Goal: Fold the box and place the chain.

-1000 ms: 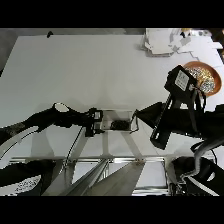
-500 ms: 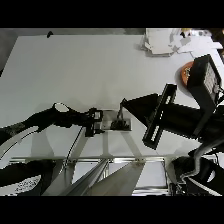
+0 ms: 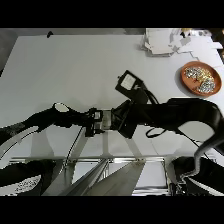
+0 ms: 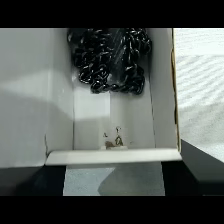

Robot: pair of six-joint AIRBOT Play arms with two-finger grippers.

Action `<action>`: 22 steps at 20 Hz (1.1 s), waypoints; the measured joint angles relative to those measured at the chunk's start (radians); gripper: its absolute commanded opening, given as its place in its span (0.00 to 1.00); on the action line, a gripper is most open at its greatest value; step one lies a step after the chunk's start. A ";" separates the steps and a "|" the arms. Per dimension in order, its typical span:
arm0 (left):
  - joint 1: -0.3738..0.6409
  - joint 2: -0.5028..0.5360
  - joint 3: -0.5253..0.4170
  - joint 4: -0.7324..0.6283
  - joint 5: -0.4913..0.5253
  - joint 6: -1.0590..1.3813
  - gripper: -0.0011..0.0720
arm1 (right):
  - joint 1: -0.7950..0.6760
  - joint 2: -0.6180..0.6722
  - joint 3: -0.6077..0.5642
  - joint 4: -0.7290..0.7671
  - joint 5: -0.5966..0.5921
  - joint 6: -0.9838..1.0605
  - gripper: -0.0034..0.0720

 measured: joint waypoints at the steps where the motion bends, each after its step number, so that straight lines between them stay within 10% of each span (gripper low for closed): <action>1: 0.000 0.000 0.000 0.000 0.000 0.000 0.03 | 0.000 -0.034 0.000 0.005 0.003 -0.001 0.07; 13: 0.000 0.000 0.000 0.000 0.000 0.000 0.03 | 0.000 -0.284 -0.006 0.045 0.064 0.000 0.08; 16: 0.000 0.000 0.000 0.000 0.000 0.000 0.03 | 0.000 -0.307 -0.006 0.054 0.074 0.003 0.33; 22: 0.000 0.000 0.000 0.000 0.000 0.000 0.03 | 0.000 -0.294 -0.001 0.068 0.133 0.004 0.34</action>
